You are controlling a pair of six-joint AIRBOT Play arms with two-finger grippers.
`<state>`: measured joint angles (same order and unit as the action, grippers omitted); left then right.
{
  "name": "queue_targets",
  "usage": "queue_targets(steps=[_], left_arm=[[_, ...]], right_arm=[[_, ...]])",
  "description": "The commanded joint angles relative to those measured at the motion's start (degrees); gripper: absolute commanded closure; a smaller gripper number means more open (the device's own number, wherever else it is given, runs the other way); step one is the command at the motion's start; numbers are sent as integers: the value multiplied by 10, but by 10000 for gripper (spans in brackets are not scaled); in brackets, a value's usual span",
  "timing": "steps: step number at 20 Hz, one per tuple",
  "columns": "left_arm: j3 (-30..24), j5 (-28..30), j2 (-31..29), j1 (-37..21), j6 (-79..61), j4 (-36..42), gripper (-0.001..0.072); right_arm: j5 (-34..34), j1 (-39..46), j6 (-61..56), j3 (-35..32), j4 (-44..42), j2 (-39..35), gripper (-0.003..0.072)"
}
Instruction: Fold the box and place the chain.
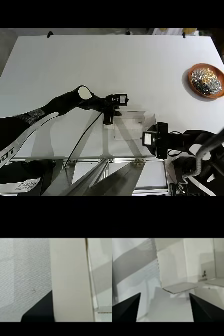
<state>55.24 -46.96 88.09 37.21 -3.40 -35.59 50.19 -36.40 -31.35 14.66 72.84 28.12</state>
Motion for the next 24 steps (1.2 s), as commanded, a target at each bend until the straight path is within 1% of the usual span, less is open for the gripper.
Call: queue_targets(steps=[1,3,6,8,10,13,16,19,22,23,24], left_arm=[[0,0,0,0,0,0,700],[0,0,0,0,0,0,700],[0,0,0,0,0,0,700],[0,0,0,0,0,0,700],[0,0,0,0,0,0,700],[0,0,0,0,0,0,700],[0,0,0,0,0,0,700],[0,0,0,0,0,0,700],[0,0,0,0,0,0,700],[0,0,0,0,0,0,700],[0,0,0,0,0,0,699]], right_arm=[[-89,-54,31,-39,30,-17,8],[-114,-77,31,-59,40,-17,9],[-140,-72,31,-72,47,-17,10],[-156,-51,31,-70,40,-17,10],[-155,-17,32,-60,18,-17,10],[-155,31,34,-51,14,-15,10],[-148,54,34,-31,3,5,10],[-118,53,34,-22,-14,19,12],[-55,15,34,-24,-14,15,12],[-51,-7,34,-27,-8,14,11],[-62,-25,34,-32,-4,15,10]])
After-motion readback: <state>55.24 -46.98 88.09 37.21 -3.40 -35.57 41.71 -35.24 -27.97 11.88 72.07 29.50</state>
